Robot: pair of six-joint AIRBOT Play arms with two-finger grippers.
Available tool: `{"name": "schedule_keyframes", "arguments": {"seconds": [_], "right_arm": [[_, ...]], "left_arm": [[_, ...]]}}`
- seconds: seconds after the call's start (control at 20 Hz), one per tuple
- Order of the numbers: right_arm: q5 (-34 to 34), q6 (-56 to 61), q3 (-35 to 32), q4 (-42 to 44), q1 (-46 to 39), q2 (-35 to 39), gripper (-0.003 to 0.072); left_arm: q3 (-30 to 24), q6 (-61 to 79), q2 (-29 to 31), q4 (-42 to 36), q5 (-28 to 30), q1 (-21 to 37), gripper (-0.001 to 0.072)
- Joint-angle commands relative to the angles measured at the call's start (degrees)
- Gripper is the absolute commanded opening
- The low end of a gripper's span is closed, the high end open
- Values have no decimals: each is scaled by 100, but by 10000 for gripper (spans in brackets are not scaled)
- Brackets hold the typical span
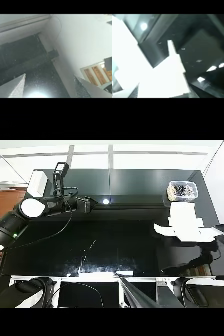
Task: Fold the box and place the chain.
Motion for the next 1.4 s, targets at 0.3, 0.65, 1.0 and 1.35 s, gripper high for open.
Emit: {"name": "schedule_keyframes", "arguments": {"seconds": [0.3,0.65,1.0,1.35], "right_arm": [[42,-337,428,63,463,-280,272],[935,-824,492,214,498,-258,48],[787,-785,-280,1012,820,435,47],[442,-798,-1534,1366,1735,1416,46]], "left_arm": [[4,-24,-4,-42,-2,-4,714],[4,-24,-4,-44,-2,-4,713],[4,-22,-4,-42,31,-2,714],[4,-22,-4,-42,26,-4,713]]}}
